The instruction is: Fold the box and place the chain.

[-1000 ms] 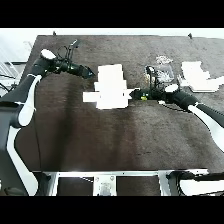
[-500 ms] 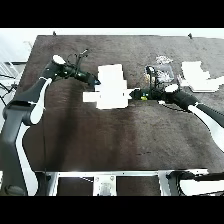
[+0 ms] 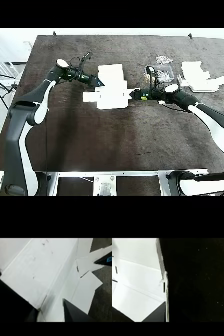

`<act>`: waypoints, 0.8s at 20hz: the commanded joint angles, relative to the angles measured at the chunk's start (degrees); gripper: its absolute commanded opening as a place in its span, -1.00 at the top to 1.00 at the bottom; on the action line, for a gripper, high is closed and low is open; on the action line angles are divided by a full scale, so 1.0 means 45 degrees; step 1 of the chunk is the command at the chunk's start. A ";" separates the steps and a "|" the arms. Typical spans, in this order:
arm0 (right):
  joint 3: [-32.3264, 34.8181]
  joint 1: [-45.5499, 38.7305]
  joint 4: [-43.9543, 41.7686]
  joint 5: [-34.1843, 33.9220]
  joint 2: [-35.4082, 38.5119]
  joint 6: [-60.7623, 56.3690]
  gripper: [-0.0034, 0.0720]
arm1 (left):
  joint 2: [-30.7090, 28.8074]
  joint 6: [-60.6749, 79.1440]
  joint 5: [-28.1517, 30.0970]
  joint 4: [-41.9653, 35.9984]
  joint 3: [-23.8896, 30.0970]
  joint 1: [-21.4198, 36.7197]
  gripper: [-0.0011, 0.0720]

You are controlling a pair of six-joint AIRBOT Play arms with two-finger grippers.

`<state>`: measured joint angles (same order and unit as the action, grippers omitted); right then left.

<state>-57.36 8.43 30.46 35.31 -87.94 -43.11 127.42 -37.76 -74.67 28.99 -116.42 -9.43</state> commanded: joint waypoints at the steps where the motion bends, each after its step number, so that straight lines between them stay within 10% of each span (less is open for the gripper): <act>1: -0.0010 0.0015 0.0000 0.0010 -0.0010 0.0058 0.87 | 0.0024 0.0321 -0.0219 -0.0325 -0.0010 -0.0010 0.20; 11: -0.0010 0.0015 0.0000 0.0000 -0.0010 0.0053 0.87 | 0.0049 0.1195 -0.1579 -0.0063 -0.0010 -0.0010 0.52; 12: -0.0010 0.0015 0.0000 0.0000 -0.0010 0.0053 0.86 | 0.0049 0.1273 -0.1511 -0.0058 -0.0010 -0.0010 0.91; 14: -0.0005 0.0015 0.0000 0.0010 0.0000 0.0049 0.23 | 0.0044 0.1656 -0.1511 -0.0068 -0.0010 -0.0010 0.91; 16: -0.0005 -0.0005 0.0005 0.0151 0.0019 0.0053 0.17 | 0.0039 0.2166 -0.1632 -0.0078 -0.0010 -0.0010 0.91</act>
<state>-57.36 8.43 30.44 35.33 -87.94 -42.85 127.63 -30.85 -81.30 28.69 -116.44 -9.54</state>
